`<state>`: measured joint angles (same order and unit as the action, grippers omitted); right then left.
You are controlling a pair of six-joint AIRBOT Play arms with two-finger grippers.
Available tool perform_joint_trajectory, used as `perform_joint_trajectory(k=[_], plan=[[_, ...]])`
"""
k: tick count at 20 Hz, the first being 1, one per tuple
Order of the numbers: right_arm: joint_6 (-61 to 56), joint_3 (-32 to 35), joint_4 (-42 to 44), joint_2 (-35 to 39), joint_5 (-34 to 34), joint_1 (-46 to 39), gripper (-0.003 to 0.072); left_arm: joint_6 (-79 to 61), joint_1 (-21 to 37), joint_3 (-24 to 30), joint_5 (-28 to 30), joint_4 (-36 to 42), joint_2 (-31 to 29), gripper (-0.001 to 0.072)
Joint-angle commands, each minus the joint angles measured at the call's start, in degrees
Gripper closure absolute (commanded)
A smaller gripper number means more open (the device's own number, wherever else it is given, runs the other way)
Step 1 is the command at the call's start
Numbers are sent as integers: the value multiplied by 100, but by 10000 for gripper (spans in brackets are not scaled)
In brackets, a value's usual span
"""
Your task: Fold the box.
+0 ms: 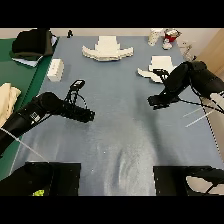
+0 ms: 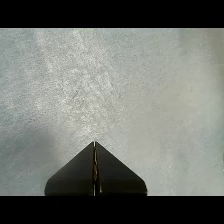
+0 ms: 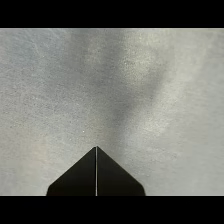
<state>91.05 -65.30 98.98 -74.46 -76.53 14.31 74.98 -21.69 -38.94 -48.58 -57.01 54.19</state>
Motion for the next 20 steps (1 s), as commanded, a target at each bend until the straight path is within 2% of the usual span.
perform_joint_trajectory(k=[1,9,12,15,16,18,20], plan=[[-2,-4,0,-4,0,-2,681,-2,-2,2,0,-2,-4,693],[-2,-4,0,-4,0,-2,682,-2,-2,2,0,-2,-4,693],[-11,-4,55,-4,417,-2,681,-2,-2,2,0,-2,-4,693],[-306,2,809,-11,505,2,676,-2,-2,2,0,-2,-4,693],[-658,2,881,-15,516,2,658,-2,-2,2,0,-2,-4,693],[-1486,-63,472,-44,662,-72,397,-2,-2,2,2,-2,-4,693],[-1818,-391,24,-157,577,-459,395,-2,-2,2,0,-2,-4,693]])
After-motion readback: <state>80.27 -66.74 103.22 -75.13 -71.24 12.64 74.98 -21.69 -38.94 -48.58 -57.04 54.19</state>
